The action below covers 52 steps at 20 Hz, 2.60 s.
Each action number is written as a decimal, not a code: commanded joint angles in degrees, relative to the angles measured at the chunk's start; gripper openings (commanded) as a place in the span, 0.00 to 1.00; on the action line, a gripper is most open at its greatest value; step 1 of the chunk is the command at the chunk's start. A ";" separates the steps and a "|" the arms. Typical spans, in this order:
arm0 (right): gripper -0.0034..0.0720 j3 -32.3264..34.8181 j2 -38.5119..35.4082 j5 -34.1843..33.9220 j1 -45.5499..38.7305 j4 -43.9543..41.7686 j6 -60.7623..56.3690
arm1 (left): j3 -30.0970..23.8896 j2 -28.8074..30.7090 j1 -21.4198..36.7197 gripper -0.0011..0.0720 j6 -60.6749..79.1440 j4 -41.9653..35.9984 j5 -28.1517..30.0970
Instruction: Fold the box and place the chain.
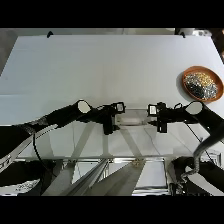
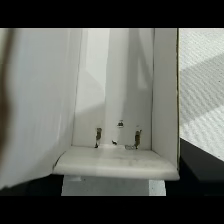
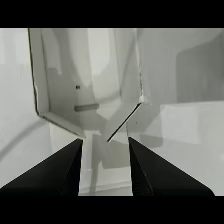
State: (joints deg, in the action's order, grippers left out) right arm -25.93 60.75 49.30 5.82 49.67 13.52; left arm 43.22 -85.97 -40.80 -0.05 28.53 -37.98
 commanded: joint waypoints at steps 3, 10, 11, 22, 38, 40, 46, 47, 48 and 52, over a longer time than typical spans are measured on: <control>0.32 0.04 0.22 -0.81 4.28 -1.70 -0.11 | -0.02 -0.02 0.00 0.61 0.02 0.00 0.00; 0.26 0.04 0.22 -0.68 5.92 -2.19 -0.17 | 0.00 -0.02 0.00 0.61 0.02 0.00 0.00; 0.26 0.04 0.22 -0.66 6.38 -2.14 -0.17 | -0.02 -0.02 0.00 0.61 0.02 0.00 0.02; 0.58 0.04 2.08 -2.27 8.28 -2.38 -0.20 | 0.00 -0.02 0.00 0.61 0.04 0.00 0.00; 0.07 0.04 -16.70 5.77 -3.50 8.15 -63.98 | -0.02 -0.02 0.00 0.61 0.02 0.00 0.00; 0.07 0.04 -20.61 8.22 -7.10 13.62 -79.28 | 0.00 -0.02 0.00 0.61 0.02 0.00 0.02; 0.07 0.04 -19.21 18.88 -20.41 19.17 -88.41 | 0.00 -0.02 -0.02 0.61 0.02 0.00 0.02; 0.07 0.04 -17.88 18.16 -22.32 18.93 -88.54 | -0.02 -0.02 0.00 0.61 0.02 0.00 0.02; 0.07 0.04 -16.17 17.73 -23.91 18.84 -88.54 | -0.02 -0.02 0.00 0.61 0.02 0.00 0.00; 0.07 0.04 -7.72 15.37 -24.70 13.16 -83.67 | -0.02 -0.02 0.00 0.61 0.02 0.00 0.02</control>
State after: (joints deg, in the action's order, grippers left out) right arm -25.87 48.29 65.54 -17.15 66.57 -72.31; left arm 43.22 -85.97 -40.80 -0.03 28.51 -37.98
